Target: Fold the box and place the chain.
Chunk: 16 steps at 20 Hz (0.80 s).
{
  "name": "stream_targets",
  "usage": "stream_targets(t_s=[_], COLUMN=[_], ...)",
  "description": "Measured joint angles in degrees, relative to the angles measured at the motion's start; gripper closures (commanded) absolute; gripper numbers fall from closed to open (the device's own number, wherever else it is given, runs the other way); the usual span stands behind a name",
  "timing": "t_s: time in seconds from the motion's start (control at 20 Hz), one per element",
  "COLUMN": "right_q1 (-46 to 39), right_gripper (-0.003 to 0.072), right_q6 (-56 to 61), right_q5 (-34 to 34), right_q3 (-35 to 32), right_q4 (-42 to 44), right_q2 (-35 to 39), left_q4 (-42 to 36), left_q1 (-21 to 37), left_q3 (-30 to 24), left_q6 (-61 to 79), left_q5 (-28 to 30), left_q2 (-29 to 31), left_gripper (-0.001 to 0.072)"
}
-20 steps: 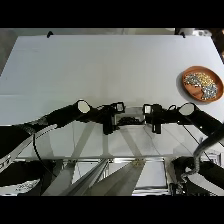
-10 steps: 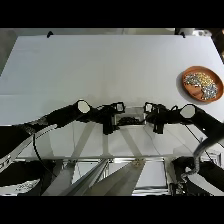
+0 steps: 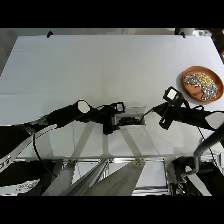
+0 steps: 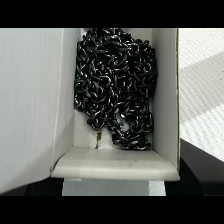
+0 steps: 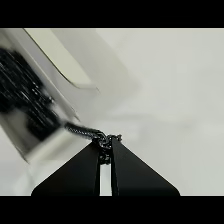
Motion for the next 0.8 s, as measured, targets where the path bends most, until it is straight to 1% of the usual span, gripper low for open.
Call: stream_targets(t_s=[0.15, 0.25, 0.35, 0.45, 0.6, 0.75, 0.8], right_q1=[-0.1, -0.1, -0.1, 0.0, 1.7, 4.5, 5.2], right_gripper=[0.0666, 0.0666, 0.0666, 0.0666, 0.0664, 0.0572, 0.0562], right_q6=[-5.0, -7.4, -8.7, -9.3, -9.8, -9.9, -9.8], right_q5=[4.8, 7.5, 9.1, 10.3, 11.5, 10.4, 9.0], right_q3=[0.0, 0.0, 0.0, 0.0, 0.0, 0.0, 0.0], right_q4=[13.2, 18.6, 21.4, 22.1, 19.7, 17.6, 17.3], right_q2=[1.5, 1.9, 1.9, 1.0, -2.4, -7.3, -8.9], left_q4=[0.0, 0.0, 0.0, 0.0, 0.0, 0.0, 0.0], left_q1=[0.0, 0.0, 0.0, 0.0, 0.0, 0.0, 0.0], left_q3=[0.0, 0.0, 0.0, 0.0, 0.0, 0.0, 0.0], left_q6=[0.0, 0.0, 0.0, 0.0, 0.0, 0.0, 0.0], left_q5=[-0.1, -0.2, -0.2, -0.2, -0.3, -0.3, -0.3], left_q2=[0.0, 0.0, 0.0, 0.0, 0.0, 0.0, 0.0], left_gripper=[0.0271, 0.0271, 0.0271, 0.0271, 0.0271, 0.0271, 0.0271])
